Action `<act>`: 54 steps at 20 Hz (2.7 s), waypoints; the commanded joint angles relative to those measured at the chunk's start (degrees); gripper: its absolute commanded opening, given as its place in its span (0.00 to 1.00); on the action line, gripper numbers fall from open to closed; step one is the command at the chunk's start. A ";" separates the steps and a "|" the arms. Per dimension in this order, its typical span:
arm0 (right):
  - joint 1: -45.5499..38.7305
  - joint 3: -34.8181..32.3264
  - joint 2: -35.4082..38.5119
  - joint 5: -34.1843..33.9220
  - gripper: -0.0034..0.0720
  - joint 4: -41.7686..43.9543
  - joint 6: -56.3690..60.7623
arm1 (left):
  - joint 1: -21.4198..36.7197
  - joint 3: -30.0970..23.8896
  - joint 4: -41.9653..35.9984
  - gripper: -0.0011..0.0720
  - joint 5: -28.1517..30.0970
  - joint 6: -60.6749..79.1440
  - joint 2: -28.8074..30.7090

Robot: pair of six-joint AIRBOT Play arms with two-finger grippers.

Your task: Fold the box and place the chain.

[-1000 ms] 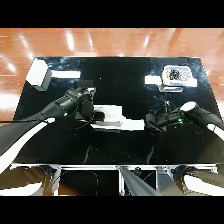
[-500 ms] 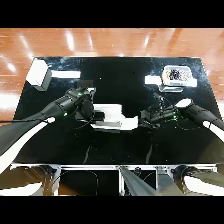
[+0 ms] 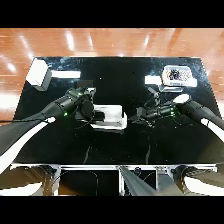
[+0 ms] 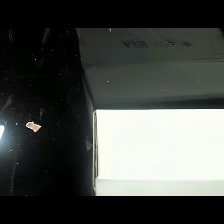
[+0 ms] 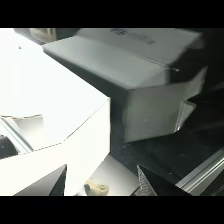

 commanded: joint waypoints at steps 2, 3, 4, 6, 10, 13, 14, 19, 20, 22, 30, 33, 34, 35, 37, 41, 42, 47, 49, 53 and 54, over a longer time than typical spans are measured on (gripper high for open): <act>1.62 0.57 0.00 -0.07 0.75 1.42 -0.39 | 0.00 -0.02 -0.04 0.04 0.00 -0.04 -0.02; 2.08 0.57 0.00 0.02 0.75 2.51 -0.39 | 0.00 -0.02 -0.04 0.04 0.00 -0.04 -0.02; 2.60 0.68 0.00 0.37 0.75 3.74 -0.35 | 0.00 -0.02 -0.07 0.04 0.00 -0.04 -0.02; 3.34 2.14 0.02 2.08 0.75 3.26 1.01 | 0.00 0.00 -0.11 0.04 0.15 -0.04 0.00; 6.23 7.87 0.22 1.88 0.75 -4.90 15.10 | 0.00 0.00 -0.04 0.04 0.83 -0.07 0.00; 13.97 12.50 0.22 -2.29 0.75 -17.84 29.38 | 0.00 0.00 -0.02 0.04 0.83 -0.33 0.00; 16.90 14.27 0.22 -3.34 0.75 -23.37 34.91 | 0.00 0.00 -0.04 0.04 0.85 -0.33 0.00; 27.06 19.76 0.22 -7.21 0.75 -37.83 52.41 | 0.00 0.00 -0.13 0.04 0.81 -0.42 0.00; 28.70 20.33 0.22 -7.74 0.75 -40.57 55.25 | 0.00 0.00 -0.20 0.04 0.81 -0.42 0.00; 32.33 21.29 0.20 -8.00 0.75 -47.71 61.66 | 0.00 0.00 -0.17 0.04 0.81 -0.42 0.00; 38.27 22.67 0.00 -7.10 0.75 -61.51 73.85 | 0.00 0.00 -0.20 0.04 0.87 -0.42 0.00; 38.32 22.67 -0.87 -5.57 0.75 -62.12 74.25 | 0.00 0.00 -0.20 0.04 0.87 -0.42 0.00; 38.32 22.67 -1.66 -4.68 0.75 -62.14 74.23 | 0.00 0.00 -0.20 0.04 0.87 -0.42 0.00; 38.32 22.67 -2.36 -4.11 0.75 -62.14 74.20 | 0.00 0.00 -0.20 0.04 0.87 -0.42 0.00; 38.32 22.67 -3.10 -4.13 0.72 -62.14 74.18 | 0.00 0.00 -0.17 0.04 1.09 -0.39 0.00; 38.29 22.93 -3.50 -6.36 0.60 -62.12 74.16 | -0.26 0.00 -0.39 0.04 1.29 -0.39 0.00; 38.29 23.32 -3.85 -5.57 0.60 -62.12 74.18 | -0.48 0.00 -0.37 0.04 1.20 -0.39 0.00; 38.69 27.06 -7.37 -2.27 0.60 -62.10 73.53 | -0.83 0.00 -0.15 0.04 1.03 -0.39 0.00; 38.84 28.52 -8.68 -1.42 0.60 -62.16 73.31 | -0.83 0.00 -0.13 0.04 1.01 -0.39 0.00; 38.86 29.05 -9.97 0.28 0.60 -62.99 73.13 | -0.83 0.00 0.02 0.04 1.01 -0.39 0.00; 38.86 29.05 -10.43 0.63 0.60 -62.97 73.09 | -0.83 0.00 0.02 0.04 1.01 -0.42 0.00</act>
